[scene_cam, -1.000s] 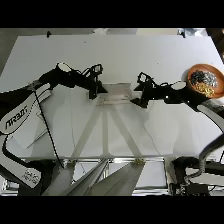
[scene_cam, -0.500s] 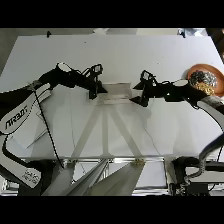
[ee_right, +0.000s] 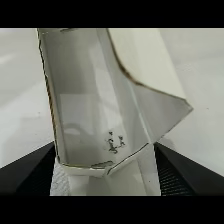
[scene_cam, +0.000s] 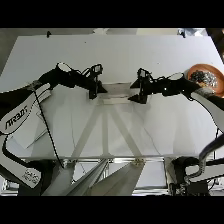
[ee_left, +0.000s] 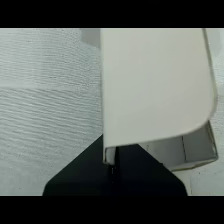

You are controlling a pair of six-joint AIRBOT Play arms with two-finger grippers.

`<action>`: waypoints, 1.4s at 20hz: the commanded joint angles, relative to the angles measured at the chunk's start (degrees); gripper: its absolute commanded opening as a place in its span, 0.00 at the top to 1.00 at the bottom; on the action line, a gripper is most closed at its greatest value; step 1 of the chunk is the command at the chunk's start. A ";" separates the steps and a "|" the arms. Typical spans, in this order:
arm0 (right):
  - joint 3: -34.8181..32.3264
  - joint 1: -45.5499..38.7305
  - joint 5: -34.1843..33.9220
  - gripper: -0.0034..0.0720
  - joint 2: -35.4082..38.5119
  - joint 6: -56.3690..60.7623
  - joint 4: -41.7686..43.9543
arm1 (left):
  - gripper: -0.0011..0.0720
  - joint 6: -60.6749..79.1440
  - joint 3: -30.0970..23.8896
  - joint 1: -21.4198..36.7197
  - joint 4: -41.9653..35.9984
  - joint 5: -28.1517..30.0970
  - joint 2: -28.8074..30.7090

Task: Fold the box and place the chain.

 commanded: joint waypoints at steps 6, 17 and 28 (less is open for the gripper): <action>4.04 0.00 6.62 0.04 -4.87 -1.25 -1.73 | 0.97 0.00 0.02 -0.02 0.02 -0.02 -0.02; 7.78 0.00 10.51 0.04 -8.70 2.14 -5.90 | 0.97 0.00 0.02 -0.02 0.02 -0.02 -0.02; 7.91 1.11 8.68 0.04 -8.70 1.95 -4.66 | 0.97 0.00 0.02 -0.02 0.02 -0.02 -0.02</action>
